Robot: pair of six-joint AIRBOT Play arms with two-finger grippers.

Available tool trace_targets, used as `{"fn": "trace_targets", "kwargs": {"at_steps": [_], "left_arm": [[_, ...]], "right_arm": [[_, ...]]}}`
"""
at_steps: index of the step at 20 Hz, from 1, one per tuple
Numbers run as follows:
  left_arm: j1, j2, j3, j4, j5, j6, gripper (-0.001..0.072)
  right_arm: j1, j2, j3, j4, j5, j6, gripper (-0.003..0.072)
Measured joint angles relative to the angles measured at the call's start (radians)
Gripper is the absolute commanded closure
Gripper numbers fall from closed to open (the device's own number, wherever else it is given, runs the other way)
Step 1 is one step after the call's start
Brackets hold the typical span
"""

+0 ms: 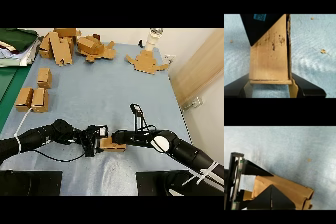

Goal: Fold the box.

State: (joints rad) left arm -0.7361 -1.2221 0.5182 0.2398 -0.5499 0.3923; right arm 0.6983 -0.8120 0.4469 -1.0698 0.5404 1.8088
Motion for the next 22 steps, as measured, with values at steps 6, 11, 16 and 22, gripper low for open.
{"fn": "trace_targets", "kwargs": {"at_steps": [6,11,16,22], "left_arm": [[0.000,0.000,0.000,0.000,0.000,0.000,0.0239],[0.000,0.000,0.000,-0.001,0.000,-0.003,0.0239],[0.000,0.000,0.000,-0.001,0.000,-0.001,0.0239],[0.000,0.000,0.000,0.000,0.000,0.000,0.0239]], "right_arm": [[0.000,-0.010,-0.010,0.004,-0.018,0.013,0.0683],[-0.001,-0.011,-0.036,0.008,-0.032,0.024,0.0683],[-0.001,-0.010,-0.049,0.008,-0.033,0.032,0.0682],[0.000,0.017,-0.054,0.000,-0.038,0.034,0.0680]]}}
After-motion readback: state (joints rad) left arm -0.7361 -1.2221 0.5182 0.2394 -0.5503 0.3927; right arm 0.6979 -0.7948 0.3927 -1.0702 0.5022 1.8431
